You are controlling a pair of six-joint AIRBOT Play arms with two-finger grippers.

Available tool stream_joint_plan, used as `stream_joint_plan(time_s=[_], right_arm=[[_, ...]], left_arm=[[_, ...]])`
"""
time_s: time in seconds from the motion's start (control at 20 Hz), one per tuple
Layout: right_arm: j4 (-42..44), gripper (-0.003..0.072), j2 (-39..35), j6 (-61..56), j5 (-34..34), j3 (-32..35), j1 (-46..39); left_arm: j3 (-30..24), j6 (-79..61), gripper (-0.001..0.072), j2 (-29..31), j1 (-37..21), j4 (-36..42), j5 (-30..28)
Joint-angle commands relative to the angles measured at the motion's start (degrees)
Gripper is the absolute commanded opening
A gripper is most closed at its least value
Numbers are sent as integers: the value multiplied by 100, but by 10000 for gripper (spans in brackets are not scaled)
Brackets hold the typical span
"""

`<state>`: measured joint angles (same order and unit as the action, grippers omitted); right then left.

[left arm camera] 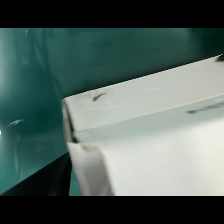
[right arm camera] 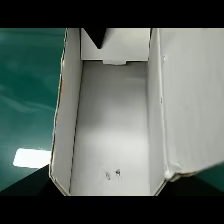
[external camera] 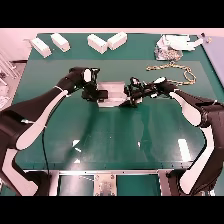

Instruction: Fold the box and place the chain.

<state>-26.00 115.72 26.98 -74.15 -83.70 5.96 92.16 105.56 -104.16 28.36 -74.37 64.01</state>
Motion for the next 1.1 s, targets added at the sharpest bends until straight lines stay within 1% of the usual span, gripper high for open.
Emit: stream_joint_plan(time_s=[0.0,0.1,0.25,0.6,0.65,0.85,1.05], right_arm=[[-2,577,0,0,-2,-4,0],[-2,577,0,0,-2,-4,0],[-2,577,0,0,-2,-4,0],[-2,577,0,0,-2,-4,0],[-2,577,0,0,-2,-4,0],[-2,577,0,0,-2,-4,0],[-2,577,0,0,-2,-4,0]], left_arm=[[201,173,418,-184,90,-61,118],[337,310,418,-223,90,-153,175],[365,437,418,-223,87,-330,380],[367,702,407,-223,87,-518,411],[367,721,367,-223,87,-518,407],[367,981,367,-223,87,-518,411],[629,1056,368,-227,87,-660,431]])
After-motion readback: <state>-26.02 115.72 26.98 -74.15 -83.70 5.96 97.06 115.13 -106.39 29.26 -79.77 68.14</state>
